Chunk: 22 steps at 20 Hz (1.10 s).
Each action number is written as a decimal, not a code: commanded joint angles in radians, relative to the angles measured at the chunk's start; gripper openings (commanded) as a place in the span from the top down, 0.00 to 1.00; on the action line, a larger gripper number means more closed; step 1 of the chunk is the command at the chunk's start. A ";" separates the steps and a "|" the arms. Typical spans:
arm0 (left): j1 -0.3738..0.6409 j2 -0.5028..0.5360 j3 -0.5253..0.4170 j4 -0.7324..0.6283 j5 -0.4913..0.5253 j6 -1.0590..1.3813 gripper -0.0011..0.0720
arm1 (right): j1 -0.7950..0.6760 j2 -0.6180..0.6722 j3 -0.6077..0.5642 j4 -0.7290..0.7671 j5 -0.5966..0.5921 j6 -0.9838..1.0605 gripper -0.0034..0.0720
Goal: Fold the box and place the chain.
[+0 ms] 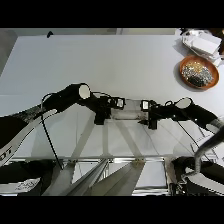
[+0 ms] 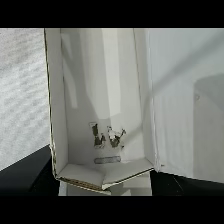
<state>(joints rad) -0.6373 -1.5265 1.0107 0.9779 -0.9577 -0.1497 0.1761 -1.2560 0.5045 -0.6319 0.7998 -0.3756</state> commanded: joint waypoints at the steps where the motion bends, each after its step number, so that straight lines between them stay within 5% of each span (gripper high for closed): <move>1: -0.013 0.000 0.000 -0.006 0.045 0.000 0.72 | -0.001 0.001 0.000 0.000 0.000 0.000 0.58; 6: -0.038 -0.001 0.000 -0.028 0.152 0.000 0.73 | -0.001 0.001 0.000 0.000 0.000 0.000 0.58; 7: -0.044 -0.001 0.000 -0.028 0.159 0.000 0.80 | -0.001 0.001 0.000 0.000 0.000 0.000 0.58; 14: -0.085 -0.031 -0.001 -0.050 0.176 0.000 0.87 | -0.001 0.001 0.000 0.000 0.000 0.000 0.58; 16: -0.093 -0.037 -0.001 -0.050 0.176 -0.002 0.86 | -0.001 0.001 0.000 0.000 0.000 0.000 0.58; 18: -0.094 -0.038 -0.001 -0.050 0.176 -0.008 0.62 | -0.001 0.001 0.000 0.000 0.000 0.000 0.58; 22: -0.094 -0.038 -0.001 -0.051 0.174 -0.008 0.58 | -0.001 0.001 0.000 0.000 0.000 0.000 0.58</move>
<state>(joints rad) -0.7292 -1.5631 1.0107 0.9287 -0.7807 -0.1570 0.1753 -1.2556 0.5045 -0.6323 0.8001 -0.3756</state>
